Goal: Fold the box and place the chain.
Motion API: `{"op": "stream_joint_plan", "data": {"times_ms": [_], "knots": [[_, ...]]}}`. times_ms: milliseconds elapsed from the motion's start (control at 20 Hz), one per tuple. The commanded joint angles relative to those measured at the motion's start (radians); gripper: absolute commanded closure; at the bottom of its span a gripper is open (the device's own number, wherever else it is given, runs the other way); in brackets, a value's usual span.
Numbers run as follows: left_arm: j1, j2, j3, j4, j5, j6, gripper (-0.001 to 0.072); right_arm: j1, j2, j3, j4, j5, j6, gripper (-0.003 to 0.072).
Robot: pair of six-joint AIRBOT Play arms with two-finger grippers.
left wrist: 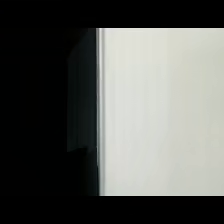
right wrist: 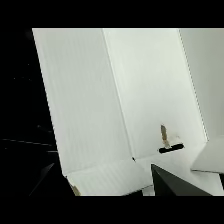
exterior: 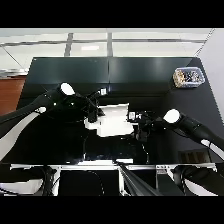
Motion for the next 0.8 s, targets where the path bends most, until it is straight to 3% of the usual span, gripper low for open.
{"op": "stream_joint_plan", "data": {"times_ms": [0,300,750], "knots": [[0.001,-0.001,0.001,-0.002,-0.005,0.001,0.0686,0.006,-0.006,0.005,0.040,-0.016,-0.079,-0.0034],[0.001,0.000,0.002,0.013,-0.040,0.042,0.0686,0.003,-0.006,0.056,0.048,-0.061,-0.161,-0.0028],[0.001,0.000,0.002,0.013,-0.051,0.043,0.0687,-0.048,-0.010,0.112,0.042,-0.023,-0.161,-0.0028]]}}
